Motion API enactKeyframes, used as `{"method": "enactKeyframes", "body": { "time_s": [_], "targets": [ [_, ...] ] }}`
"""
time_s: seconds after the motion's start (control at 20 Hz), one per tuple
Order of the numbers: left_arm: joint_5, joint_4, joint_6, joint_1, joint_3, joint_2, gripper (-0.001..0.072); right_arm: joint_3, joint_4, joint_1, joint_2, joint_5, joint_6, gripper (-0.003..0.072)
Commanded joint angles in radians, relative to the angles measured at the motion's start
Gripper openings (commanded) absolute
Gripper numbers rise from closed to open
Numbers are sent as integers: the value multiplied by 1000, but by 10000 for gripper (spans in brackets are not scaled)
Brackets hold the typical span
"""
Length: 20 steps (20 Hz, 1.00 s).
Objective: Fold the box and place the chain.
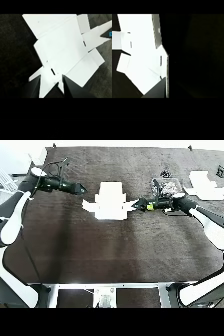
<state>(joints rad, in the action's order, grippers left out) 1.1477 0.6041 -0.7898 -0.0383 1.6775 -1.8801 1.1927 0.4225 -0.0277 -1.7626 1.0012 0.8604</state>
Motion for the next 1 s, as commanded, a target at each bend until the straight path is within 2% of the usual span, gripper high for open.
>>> {"method": "enactKeyframes", "body": {
  "time_s": [0.0,0.25,0.8,0.95],
  "targets": [
    [-7,44,-76,-34,93,-68,324,1,2,6,-15,1,0,11],
    [3,24,-78,-44,157,-138,324,1,5,10,-26,0,-28,11],
    [74,-47,-36,-44,163,-204,325,1,5,10,-26,-3,-31,11],
    [122,-61,-21,-44,203,-241,325,1,5,10,-26,-3,-31,11]
  ]
}}
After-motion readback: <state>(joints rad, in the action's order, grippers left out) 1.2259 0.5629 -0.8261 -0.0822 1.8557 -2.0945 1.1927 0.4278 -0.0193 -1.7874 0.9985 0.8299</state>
